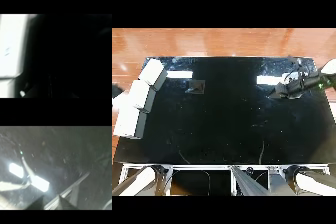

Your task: Fold the box and place the chain.

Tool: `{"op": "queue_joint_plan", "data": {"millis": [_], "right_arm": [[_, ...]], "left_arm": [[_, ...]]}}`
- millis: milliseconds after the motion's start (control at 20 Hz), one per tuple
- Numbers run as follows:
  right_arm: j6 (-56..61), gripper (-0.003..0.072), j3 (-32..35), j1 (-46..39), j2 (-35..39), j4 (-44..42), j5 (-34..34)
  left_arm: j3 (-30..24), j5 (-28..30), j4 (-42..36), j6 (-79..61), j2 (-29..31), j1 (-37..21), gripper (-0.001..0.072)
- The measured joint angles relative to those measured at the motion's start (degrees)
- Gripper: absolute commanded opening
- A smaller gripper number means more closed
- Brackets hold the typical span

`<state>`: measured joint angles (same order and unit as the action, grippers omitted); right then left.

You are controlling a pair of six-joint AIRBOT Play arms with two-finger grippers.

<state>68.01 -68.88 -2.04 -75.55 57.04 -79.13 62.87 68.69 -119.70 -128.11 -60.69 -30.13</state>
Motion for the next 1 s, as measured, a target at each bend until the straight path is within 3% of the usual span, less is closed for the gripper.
{"op": "queue_joint_plan", "data": {"millis": [150, 300, 450, 550, 800, 1000], "right_arm": [[1.5, 0.0043, -7.7, 4.5, 0.0, 9.9, 0.2], [6.0, 0.0043, -11.1, 7.4, 0.7, 19.3, -1.4], [10.4, 0.0043, -8.6, 5.8, 4.3, 22.1, -1.2], [13.2, 0.0043, -3.1, 3.1, 7.8, 23.1, 0.9], [16.2, 0.0042, 12.2, -1.2, 12.5, 24.1, 5.4], [16.9, 0.0041, 16.6, -2.2, 13.4, 24.5, 7.6]], "left_arm": [[1.6, 0.2, -2.6, 3.7, 0.3, 14.6, 0.0012], [2.1, -2.2, 0.9, 12.7, 0.5, 30.5, 0.0012], [0.5, -3.8, 10.7, 25.8, 0.7, 44.4, 0.0012], [-2.2, -5.9, 15.4, 33.1, 0.9, 51.1, 0.0013], [-10.4, -12.4, 20.4, 44.6, 0.9, 58.8, 0.0013], [-12.6, -14.1, 21.4, 47.6, 0.9, 59.1, 0.0014]]}}
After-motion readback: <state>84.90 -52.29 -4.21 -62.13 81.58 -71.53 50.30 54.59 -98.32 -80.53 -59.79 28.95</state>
